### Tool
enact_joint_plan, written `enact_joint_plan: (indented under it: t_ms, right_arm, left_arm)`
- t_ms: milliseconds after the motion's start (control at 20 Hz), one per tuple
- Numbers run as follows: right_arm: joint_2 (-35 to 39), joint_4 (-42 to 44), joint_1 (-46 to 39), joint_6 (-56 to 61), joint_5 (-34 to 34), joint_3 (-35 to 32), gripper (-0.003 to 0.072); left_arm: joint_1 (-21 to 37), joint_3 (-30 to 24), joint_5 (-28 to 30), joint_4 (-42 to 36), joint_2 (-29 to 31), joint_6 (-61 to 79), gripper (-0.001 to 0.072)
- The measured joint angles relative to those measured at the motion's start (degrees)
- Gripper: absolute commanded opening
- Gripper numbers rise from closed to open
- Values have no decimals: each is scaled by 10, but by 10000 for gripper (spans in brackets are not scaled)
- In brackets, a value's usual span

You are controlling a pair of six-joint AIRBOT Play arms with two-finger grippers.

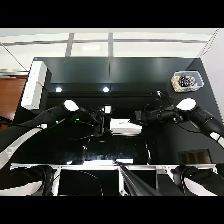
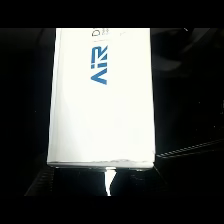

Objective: Fold the box and place the chain.

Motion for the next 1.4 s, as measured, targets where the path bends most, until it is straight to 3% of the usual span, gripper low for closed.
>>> enact_joint_plan:
  t_ms: [500,1400]
  right_arm:
    - [-37,-11,2,1,20,0,11]
    - [-50,-35,2,-1,-3,0,11]
  left_arm:
    - [0,0,0,0,0,1,353]
    - [0,0,0,0,0,0,353]
